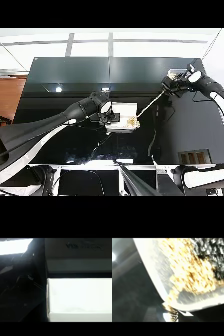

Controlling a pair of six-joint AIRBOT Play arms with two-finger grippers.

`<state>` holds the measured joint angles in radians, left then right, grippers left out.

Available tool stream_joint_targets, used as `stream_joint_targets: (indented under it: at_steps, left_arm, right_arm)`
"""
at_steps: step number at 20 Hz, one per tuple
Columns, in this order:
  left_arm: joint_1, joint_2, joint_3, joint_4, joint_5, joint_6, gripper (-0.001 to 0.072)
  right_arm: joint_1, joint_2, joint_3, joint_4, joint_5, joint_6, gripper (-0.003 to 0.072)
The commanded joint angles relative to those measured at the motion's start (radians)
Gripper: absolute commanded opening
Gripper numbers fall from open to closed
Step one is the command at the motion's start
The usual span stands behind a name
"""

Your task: Fold the box and place the chain.

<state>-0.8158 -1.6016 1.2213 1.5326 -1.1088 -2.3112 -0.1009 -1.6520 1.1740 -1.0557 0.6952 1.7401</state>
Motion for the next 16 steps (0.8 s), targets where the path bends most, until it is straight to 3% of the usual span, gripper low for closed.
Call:
stream_joint_targets:
  at_steps: [1,4,9,12,16]
  left_arm:
    - [0.000,0.000,0.000,0.000,0.000,0.000,0.0032]
    - [0.002,0.000,0.000,0.001,0.001,0.000,0.0032]
    - [0.003,0.000,0.000,0.001,0.001,0.000,0.0032]
    - [0.003,0.000,0.000,0.000,0.000,0.000,0.0032]
    - [0.003,0.000,0.000,0.000,0.000,0.000,0.0032]
  right_arm:
    - [-0.005,-0.003,0.021,-0.003,0.100,-0.062,0.0022]
    - [-0.005,0.083,0.021,-0.055,0.208,-0.113,0.0020]
    - [0.030,0.355,-0.014,-0.061,0.430,-0.328,0.0021]
    - [0.059,0.560,-0.141,-0.026,0.453,-0.344,0.0021]
    - [0.093,0.788,-0.282,0.164,0.467,-0.373,0.0021]
